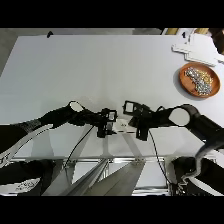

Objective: Fold the box and place the chain.

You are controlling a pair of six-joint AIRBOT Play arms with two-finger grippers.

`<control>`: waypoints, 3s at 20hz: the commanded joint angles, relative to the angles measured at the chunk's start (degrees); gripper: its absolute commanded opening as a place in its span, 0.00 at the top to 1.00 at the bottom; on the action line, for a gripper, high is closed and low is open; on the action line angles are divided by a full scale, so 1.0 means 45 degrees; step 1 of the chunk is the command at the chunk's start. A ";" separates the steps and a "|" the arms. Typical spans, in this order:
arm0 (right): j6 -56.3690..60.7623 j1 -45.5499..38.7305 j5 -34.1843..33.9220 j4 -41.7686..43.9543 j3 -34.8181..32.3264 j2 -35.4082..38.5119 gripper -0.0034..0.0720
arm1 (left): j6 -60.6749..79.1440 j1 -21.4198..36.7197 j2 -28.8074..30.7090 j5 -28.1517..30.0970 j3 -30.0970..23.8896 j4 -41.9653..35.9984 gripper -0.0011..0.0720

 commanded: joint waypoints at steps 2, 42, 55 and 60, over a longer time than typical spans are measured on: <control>0.5430 -0.2200 0.1656 -0.4080 0.0010 0.2424 0.93 | 0.0029 0.0015 0.0010 0.0000 0.0000 0.0015 0.70; 0.8378 -1.1176 0.4449 -0.5595 -0.0641 0.2584 0.93 | -1.7524 0.6334 0.7567 -0.0253 0.0000 1.1370 0.70; 0.8378 -1.1176 0.4444 -0.5595 -0.0641 0.2584 0.93 | -2.6223 1.6495 0.7431 -0.1807 -0.0010 1.5732 0.69; 0.8378 -1.1176 0.4444 -0.5595 -0.0641 0.2584 0.93 | -2.6573 1.6801 0.5489 -0.3395 -0.0010 1.5523 0.30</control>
